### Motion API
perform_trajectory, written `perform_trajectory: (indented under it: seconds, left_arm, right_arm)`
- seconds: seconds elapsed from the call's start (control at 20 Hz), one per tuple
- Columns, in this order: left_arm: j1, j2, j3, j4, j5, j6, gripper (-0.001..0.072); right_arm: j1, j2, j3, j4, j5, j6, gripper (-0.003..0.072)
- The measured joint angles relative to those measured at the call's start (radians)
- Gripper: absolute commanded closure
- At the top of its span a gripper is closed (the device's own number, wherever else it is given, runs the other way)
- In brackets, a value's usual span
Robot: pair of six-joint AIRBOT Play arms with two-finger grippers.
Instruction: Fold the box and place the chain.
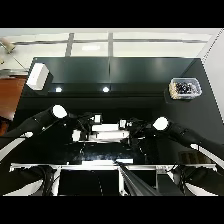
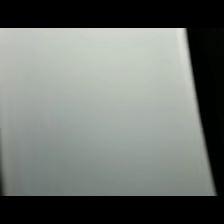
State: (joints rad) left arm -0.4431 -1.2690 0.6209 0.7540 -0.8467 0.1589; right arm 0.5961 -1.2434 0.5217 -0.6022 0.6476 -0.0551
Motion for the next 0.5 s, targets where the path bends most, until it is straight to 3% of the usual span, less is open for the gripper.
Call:
perform_trajectory:
  seconds: [0.15,0.5]
  left_arm:
    - [0.010,0.038,0.004,-0.002,0.006,-0.043,0.0073]
    - [0.152,0.179,0.006,0.093,-0.060,-0.290,0.0076]
  right_arm:
    - [0.000,0.000,0.000,0.000,0.000,0.000,0.0159]
    - [0.000,0.000,0.000,0.000,-0.013,0.016,0.0158]
